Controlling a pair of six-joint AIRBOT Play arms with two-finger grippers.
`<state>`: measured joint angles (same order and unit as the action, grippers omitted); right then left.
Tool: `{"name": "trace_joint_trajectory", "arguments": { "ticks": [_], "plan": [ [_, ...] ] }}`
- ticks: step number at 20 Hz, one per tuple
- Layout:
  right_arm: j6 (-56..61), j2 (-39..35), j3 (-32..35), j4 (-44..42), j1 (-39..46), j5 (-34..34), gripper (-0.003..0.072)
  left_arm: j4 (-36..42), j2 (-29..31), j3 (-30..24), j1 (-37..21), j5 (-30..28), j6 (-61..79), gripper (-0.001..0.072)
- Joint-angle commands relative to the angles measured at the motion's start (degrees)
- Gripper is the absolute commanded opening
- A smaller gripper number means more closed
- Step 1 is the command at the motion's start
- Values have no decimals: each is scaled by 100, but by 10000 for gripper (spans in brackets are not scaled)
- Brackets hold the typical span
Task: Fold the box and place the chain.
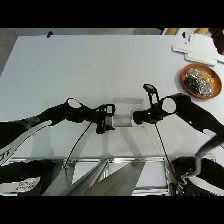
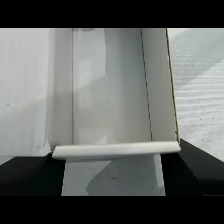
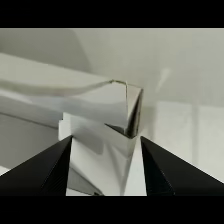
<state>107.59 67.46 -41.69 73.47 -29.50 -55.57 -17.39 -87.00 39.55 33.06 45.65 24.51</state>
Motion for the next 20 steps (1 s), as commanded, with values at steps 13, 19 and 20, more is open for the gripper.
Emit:
{"name": "trace_joint_trajectory", "arguments": {
  "ticks": [13,19,20],
  "plan": [
    [1862,647,-356,1014,-758,175,284,-2,0,4,0,2,7,151],
    [2024,649,-354,1010,-758,155,19,-2,0,4,0,0,4,151],
    [2048,649,-354,1012,-758,146,19,-2,0,4,0,0,7,151]
  ]
}}
